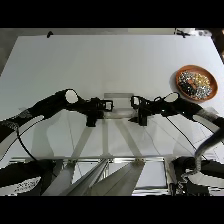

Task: Fold the box and place the chain.

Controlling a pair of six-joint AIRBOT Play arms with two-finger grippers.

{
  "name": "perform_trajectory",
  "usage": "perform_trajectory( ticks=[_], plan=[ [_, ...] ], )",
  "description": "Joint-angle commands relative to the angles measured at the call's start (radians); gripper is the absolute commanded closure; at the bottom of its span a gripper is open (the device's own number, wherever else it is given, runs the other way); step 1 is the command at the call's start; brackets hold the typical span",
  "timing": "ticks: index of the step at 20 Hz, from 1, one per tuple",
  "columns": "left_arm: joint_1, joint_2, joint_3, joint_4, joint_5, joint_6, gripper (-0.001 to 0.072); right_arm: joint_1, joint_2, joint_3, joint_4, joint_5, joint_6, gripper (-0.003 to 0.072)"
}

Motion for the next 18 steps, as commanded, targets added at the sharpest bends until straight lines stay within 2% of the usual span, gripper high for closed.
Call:
perform_trajectory(
  ticks=[1, 12, 15, 18],
  plan=[
    [-0.016, -0.001, 0.000, -0.022, 0.045, 0.000, 0.0704, 0.000, 0.001, 0.000, -0.001, 0.002, -0.001, 0.0372],
    [-0.063, -0.005, 0.000, -0.066, 0.070, -0.001, 0.0689, 0.000, 0.001, 0.000, -0.001, 0.002, -0.001, 0.0372],
    [-0.068, -0.021, 0.000, -0.066, 0.069, -0.005, 0.0484, 0.000, 0.001, 0.000, -0.001, 0.002, -0.001, 0.0372],
    [-0.072, -0.034, 0.000, -0.066, 0.070, -0.005, 0.0477, 0.000, 0.001, 0.000, -0.001, 0.002, -0.001, 0.0372]
  ],
)
